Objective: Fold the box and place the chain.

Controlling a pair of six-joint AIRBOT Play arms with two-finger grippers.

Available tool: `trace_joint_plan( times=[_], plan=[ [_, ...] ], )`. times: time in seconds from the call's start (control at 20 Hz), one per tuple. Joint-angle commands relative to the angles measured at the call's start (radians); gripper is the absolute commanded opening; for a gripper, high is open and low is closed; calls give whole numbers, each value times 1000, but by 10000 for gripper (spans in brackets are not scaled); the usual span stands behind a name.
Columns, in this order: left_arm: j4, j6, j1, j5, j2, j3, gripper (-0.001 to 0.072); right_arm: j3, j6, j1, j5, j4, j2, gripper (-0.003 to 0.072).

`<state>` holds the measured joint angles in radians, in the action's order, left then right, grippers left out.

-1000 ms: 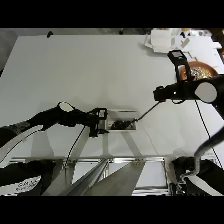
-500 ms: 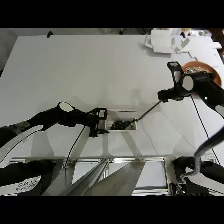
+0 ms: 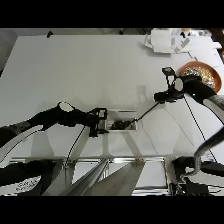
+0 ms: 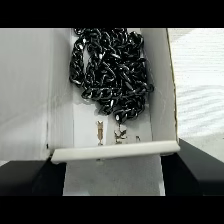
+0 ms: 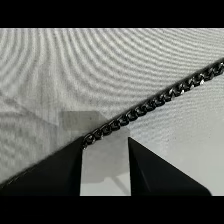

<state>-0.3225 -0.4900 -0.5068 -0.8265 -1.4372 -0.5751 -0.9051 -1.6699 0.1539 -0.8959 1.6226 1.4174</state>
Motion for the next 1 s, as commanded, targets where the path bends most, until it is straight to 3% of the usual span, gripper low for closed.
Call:
trace_joint_plan(
  times=[0.0,0.2,0.3,0.35,0.55,0.95],
  plan=[
    [0,0,0,0,1,0,138,0,0,0,18,-4,16,217],
    [0,0,0,0,1,0,138,0,0,0,16,-4,33,210],
    [0,0,0,0,1,0,138,0,0,1,5,-5,33,37],
    [0,0,0,0,1,0,138,0,5,4,-23,-3,29,16],
    [0,0,0,0,1,0,138,0,58,25,-128,3,-69,16],
    [0,0,0,0,1,0,138,0,108,220,-439,-37,-458,16]
  ],
)
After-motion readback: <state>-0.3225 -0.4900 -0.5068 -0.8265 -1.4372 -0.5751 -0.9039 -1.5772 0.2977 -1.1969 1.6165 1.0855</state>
